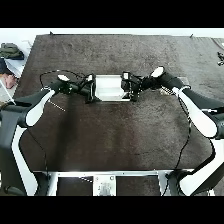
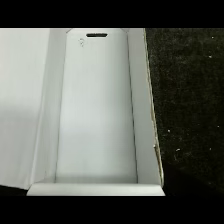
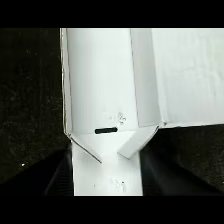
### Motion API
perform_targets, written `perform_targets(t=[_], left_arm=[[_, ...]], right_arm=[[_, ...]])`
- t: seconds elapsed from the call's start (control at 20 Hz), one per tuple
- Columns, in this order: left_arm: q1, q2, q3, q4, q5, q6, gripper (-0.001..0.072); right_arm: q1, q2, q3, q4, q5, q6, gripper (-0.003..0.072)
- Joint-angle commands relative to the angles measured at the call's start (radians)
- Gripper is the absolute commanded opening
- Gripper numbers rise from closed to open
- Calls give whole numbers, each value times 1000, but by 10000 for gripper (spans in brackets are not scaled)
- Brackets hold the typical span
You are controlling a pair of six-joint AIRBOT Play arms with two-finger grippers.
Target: Fold the box and place the chain.
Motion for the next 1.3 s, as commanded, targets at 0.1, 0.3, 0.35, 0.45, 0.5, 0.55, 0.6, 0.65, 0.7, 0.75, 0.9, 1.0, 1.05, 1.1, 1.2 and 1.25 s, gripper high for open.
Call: perform_targets(t=[0.1, 0.3, 0.35, 0.45, 0.5, 0.55, 0.6, 0.65, 0.7, 0.75, 0.9, 1.0, 1.05, 1.1, 1.2, 1.25], left_arm=[[0, 0, 0, 0, 0, 0, 410], [0, 0, 0, 0, 0, 0, 409], [0, 0, 0, 0, 0, 0, 410], [0, 0, 0, 0, 0, 0, 410], [0, 0, 0, 0, 0, 0, 409], [0, 0, 0, 0, 0, 0, 410], [0, 0, 0, 0, 0, 0, 410], [0, 0, 0, 0, 0, 0, 410], [0, 0, 0, 0, 0, 0, 410], [0, 0, 0, 0, 0, 0, 410], [0, 0, 0, 0, 0, 0, 410], [0, 0, 0, 0, 0, 0, 410], [0, 0, 0, 0, 0, 0, 410], [0, 0, 0, 0, 0, 0, 410], [0, 0, 0, 0, 0, 0, 410], [0, 0, 0, 0, 0, 0, 410]], right_arm=[[6, -32, -4, 35, 2, -69, 280], [26, -43, -4, 66, -18, -78, 265], [34, -43, -4, 66, -32, -78, 265], [51, -43, -4, 66, -55, -78, 265], [59, -43, -4, 66, -56, -78, 265], [64, -43, -4, 67, -59, -78, 265], [66, -44, -4, 67, -63, -78, 265], [66, -45, -4, 70, -63, -78, 265], [66, -46, -4, 71, -64, -78, 265], [66, -46, -4, 71, -64, -79, 265], [66, -48, -4, 101, -65, -101, 267], [66, -51, -4, 122, -64, -123, 296], [66, -51, -4, 122, -63, -123, 293], [66, -51, -4, 122, -62, -123, 294], [66, -51, -3, 121, -63, -125, 588], [65, -51, -4, 119, -63, -125, 588]])
